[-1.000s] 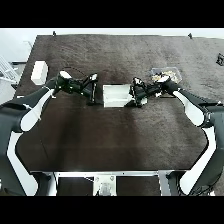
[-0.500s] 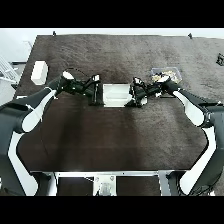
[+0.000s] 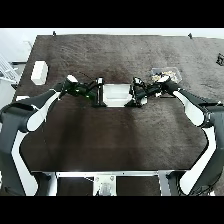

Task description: Fold the box and place the chain.

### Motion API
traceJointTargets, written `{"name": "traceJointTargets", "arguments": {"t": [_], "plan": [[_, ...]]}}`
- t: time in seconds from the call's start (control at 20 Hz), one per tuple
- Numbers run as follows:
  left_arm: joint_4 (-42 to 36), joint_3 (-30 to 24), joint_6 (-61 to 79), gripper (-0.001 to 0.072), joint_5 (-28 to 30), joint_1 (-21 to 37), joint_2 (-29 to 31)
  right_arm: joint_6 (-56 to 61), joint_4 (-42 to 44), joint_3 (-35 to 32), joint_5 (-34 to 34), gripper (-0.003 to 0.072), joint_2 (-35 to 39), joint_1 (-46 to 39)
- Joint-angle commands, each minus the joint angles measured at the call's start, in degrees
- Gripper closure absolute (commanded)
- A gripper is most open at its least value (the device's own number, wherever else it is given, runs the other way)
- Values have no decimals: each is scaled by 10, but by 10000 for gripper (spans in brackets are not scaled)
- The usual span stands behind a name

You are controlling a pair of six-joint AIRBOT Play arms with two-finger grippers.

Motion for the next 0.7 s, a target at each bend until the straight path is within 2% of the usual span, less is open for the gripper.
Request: {"name": "traceJointTargets", "arguments": {"t": [0.0, 0.65], "plan": [[-3, 0, 0, -11, 17, -6, -2, 0, 0, 0, 1, 169, 0, 1], [-14, 0, 5, -8, 20, -6, -9, 0, 0, 0, 1, 169, 0, 1]]}}
